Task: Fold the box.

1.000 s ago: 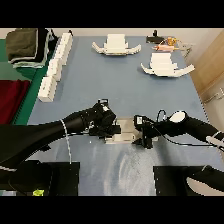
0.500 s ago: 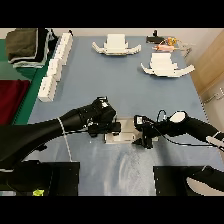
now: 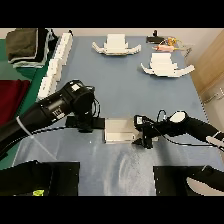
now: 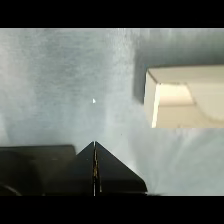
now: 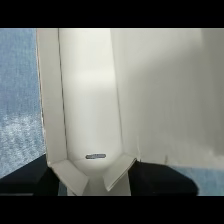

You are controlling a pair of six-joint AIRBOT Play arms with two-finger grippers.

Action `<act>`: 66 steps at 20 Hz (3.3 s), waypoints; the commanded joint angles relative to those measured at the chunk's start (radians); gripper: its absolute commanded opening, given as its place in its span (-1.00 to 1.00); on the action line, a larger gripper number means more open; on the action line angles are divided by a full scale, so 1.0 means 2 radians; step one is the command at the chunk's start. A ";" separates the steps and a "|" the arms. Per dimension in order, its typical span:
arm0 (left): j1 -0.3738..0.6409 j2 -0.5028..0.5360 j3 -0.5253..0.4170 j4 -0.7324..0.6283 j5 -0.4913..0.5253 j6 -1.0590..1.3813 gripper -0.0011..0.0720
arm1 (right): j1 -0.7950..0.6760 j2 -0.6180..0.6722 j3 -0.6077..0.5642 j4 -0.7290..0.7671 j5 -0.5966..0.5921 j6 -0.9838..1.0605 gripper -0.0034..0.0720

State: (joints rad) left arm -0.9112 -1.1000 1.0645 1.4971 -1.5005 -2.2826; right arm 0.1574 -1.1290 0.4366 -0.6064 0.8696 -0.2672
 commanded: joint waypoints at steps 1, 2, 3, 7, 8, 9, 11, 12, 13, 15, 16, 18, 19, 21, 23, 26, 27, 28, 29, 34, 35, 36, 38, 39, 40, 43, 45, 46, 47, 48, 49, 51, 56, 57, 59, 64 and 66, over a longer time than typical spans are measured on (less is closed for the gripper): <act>0.005 0.020 0.000 -0.003 -0.031 0.083 -0.93 | 0.000 0.000 0.000 0.000 0.000 0.000 0.53; 0.005 0.020 -0.001 -0.003 -0.012 0.099 -0.93 | 0.000 0.000 0.000 0.000 0.000 0.000 0.53; 0.005 0.020 -0.002 -0.002 0.015 0.126 -0.93 | 0.000 0.000 0.000 0.000 0.000 0.000 0.53; 0.005 0.020 -0.002 -0.006 0.093 0.284 -0.93 | 0.000 0.000 0.000 0.000 0.000 0.000 0.53; 0.006 0.020 -0.003 -0.006 0.098 0.319 -0.93 | 0.000 0.000 0.000 0.000 0.000 0.000 0.53; 0.006 0.023 -0.009 -0.006 0.107 0.355 -0.93 | 0.000 0.000 0.000 0.000 0.000 0.000 0.53; 0.018 0.053 -0.050 -0.023 0.157 0.433 -0.94 | 0.000 0.000 0.000 0.000 0.000 0.000 0.53; 0.033 0.079 -0.080 -0.049 0.185 0.487 -0.94 | 0.000 0.000 0.000 0.000 0.000 0.000 0.53; 0.055 0.111 -0.116 -0.081 0.214 0.553 -0.94 | 0.000 0.000 0.000 0.000 0.000 0.000 0.53; 0.099 0.166 -0.175 -0.125 0.255 0.662 -0.93 | 0.000 0.000 0.000 0.000 0.000 0.000 0.53; 0.125 0.187 -0.203 -0.143 0.270 0.715 -0.91 | 0.000 0.000 0.000 0.000 0.000 0.000 0.53; 0.176 0.203 -0.248 -0.190 0.308 0.784 0.90 | 0.000 0.000 0.000 0.000 0.000 0.000 0.53; 0.201 0.200 -0.267 -0.220 0.330 0.815 0.90 | 0.000 0.000 0.000 0.000 0.000 0.000 0.53; 0.234 0.186 -0.295 -0.297 0.371 0.903 0.90 | 0.000 0.000 0.000 0.000 0.000 0.000 0.53; 0.241 0.158 -0.310 -0.385 0.387 1.032 0.90 | 0.000 0.000 0.000 0.000 0.000 0.000 0.53; 0.232 0.097 -0.311 -0.469 0.390 1.201 0.90 | 0.000 0.000 0.000 0.000 0.000 0.000 0.53; 0.227 0.078 -0.311 -0.475 0.393 1.227 0.90 | 0.000 0.000 0.000 0.000 0.000 0.000 0.53; 0.224 0.062 -0.311 -0.475 0.394 1.235 0.90 | 0.000 0.000 0.000 0.000 0.000 0.000 0.53; 0.221 0.048 -0.311 -0.475 0.394 1.241 0.90 | 0.000 0.000 0.000 0.000 0.000 0.000 0.53; 0.201 0.011 -0.311 -0.496 0.410 1.291 0.95 | 0.000 0.000 0.000 0.000 0.000 0.000 0.53; 0.196 0.006 -0.311 -0.497 0.410 1.298 0.95 | 0.000 0.000 0.000 0.000 0.000 0.000 0.53; 0.194 0.003 -0.312 -0.496 0.410 1.300 0.95 | 0.000 0.000 0.000 0.000 0.000 0.000 0.53; 0.194 0.002 -0.312 -0.496 0.408 1.300 0.95 | 0.000 0.000 0.000 0.000 0.000 0.000 0.53; 0.194 0.002 -0.312 -0.496 0.408 1.300 0.95 | 0.000 0.000 0.000 0.000 0.000 0.000 0.53; 0.193 0.002 -0.312 -0.496 0.405 1.300 0.95 | 0.000 0.000 0.000 0.000 0.000 0.000 0.53; 0.187 0.002 -0.312 -0.503 0.395 1.300 0.95 | 0.000 0.000 0.000 0.000 0.000 0.000 0.53; 0.172 0.001 -0.312 -0.515 0.397 1.300 0.95 | 0.000 0.000 0.000 0.000 0.000 0.000 0.53; 0.165 0.001 -0.312 -0.521 0.398 1.300 0.95 | 0.000 0.000 0.000 0.000 0.000 0.000 0.53; 0.159 0.001 -0.312 -0.529 0.404 1.300 0.95 | 0.000 0.000 0.000 0.000 0.000 0.000 0.53; 0.156 0.001 -0.313 -0.539 0.415 1.300 0.95 | 0.000 0.000 0.000 0.000 0.000 0.000 0.53; 0.155 0.001 -0.313 -0.548 0.424 1.299 0.95 | 0.000 0.000 0.000 0.000 0.000 0.000 0.53; 0.153 0.000 -0.313 -0.551 0.435 1.298 0.95 | 0.000 0.000 0.000 0.000 0.000 0.000 0.53; 0.150 -0.022 -0.312 -0.546 0.433 1.294 0.95 | 0.000 0.000 0.000 0.000 0.000 0.000 0.53; 0.150 -0.022 -0.312 -0.546 0.432 1.294 0.95 | 0.000 0.000 0.000 0.000 0.000 0.000 0.53; 0.150 -0.022 -0.312 -0.542 0.432 1.290 0.95 | 0.000 0.000 0.000 0.000 0.000 0.000 0.53; 0.144 -0.022 -0.312 -0.536 0.437 1.286 0.95 | 0.000 0.000 0.000 0.000 0.000 0.000 0.53; 0.137 -0.022 -0.312 -0.533 0.446 1.283 0.95 | 0.000 0.000 0.000 0.000 0.000 0.000 0.53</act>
State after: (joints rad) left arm -0.6239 -1.1423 0.4404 0.4198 -0.6285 0.2943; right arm 0.1574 -1.1290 0.4366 -0.6064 0.8696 -0.2672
